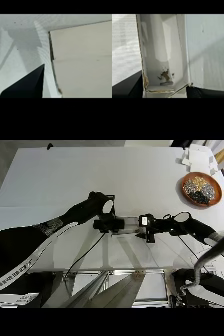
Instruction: Fold the box and place the chain.
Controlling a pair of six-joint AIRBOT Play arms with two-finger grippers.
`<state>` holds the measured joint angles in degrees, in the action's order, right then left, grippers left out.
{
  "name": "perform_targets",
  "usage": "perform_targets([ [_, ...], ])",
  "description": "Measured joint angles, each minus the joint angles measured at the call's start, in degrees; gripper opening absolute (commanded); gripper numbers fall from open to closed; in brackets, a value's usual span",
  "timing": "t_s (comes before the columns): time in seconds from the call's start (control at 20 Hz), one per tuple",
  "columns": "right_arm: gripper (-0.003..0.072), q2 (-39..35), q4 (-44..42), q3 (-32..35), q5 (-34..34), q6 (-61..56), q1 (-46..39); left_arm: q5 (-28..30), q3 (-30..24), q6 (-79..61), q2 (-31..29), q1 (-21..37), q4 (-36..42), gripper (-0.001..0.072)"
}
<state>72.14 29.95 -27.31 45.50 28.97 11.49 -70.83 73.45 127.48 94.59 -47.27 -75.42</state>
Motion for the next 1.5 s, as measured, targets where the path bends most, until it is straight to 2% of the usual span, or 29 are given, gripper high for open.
perform_targets([
  [0.05,0.0401,0.00,0.02,0.00,0.00,0.02,0.00,-0.17,0.15,0.02,0.35,-0.11,-0.02,0.0287],
  [0.15,0.0401,0.00,0.02,0.00,0.00,0.02,-0.02,-0.22,0.33,0.48,0.98,-0.37,-0.02,0.0090],
  [0.25,0.0401,0.00,-0.04,0.00,0.15,-0.02,-0.02,-0.02,0.44,1.33,1.38,-0.61,-0.09,0.0013],
  [0.45,0.0401,0.00,0.02,0.00,0.15,0.00,-0.02,0.13,0.52,1.53,1.73,-0.74,-0.07,0.0020],
  [0.5,0.0401,0.00,0.02,0.00,0.13,0.02,-0.02,0.13,0.57,1.53,1.86,-0.76,-0.07,0.0089],
  [0.55,0.0401,0.00,0.15,0.00,-0.15,0.09,0.00,1.22,0.50,1.33,2.19,-0.81,-0.20,0.0189],
  [0.6,0.0401,0.00,0.11,0.00,-0.15,0.07,-0.02,2.27,0.42,1.29,2.58,-0.81,-0.26,0.0204],
  [0.7,0.0401,0.00,0.07,0.00,-0.13,0.07,-0.02,1.55,0.52,1.33,2.67,-0.94,-0.13,0.0200],
  [0.85,0.0401,0.00,0.04,0.00,-0.11,0.07,-0.02,1.27,0.50,1.53,3.04,-0.98,-0.39,0.0087],
  [1.05,0.0401,0.00,-0.04,0.00,0.28,-0.04,-0.02,0.90,0.52,2.27,3.17,-1.01,-0.61,0.0004],
  [1.2,0.0401,0.00,0.00,0.00,0.24,0.00,0.00,0.87,0.52,2.64,3.21,-1.11,-0.79,0.0005],
  [1.25,0.0401,0.00,0.00,0.00,0.20,0.00,0.00,0.90,0.52,2.80,3.23,-1.20,-0.92,0.0043],
  [1.35,0.0401,0.00,0.07,0.00,-0.02,0.20,0.00,1.05,0.52,2.73,3.32,-1.33,-1.09,0.0174],
  [1.5,0.0401,0.00,0.07,0.00,-0.04,0.17,0.00,1.11,0.52,2.80,3.37,-1.44,-1.42,0.0155],
])
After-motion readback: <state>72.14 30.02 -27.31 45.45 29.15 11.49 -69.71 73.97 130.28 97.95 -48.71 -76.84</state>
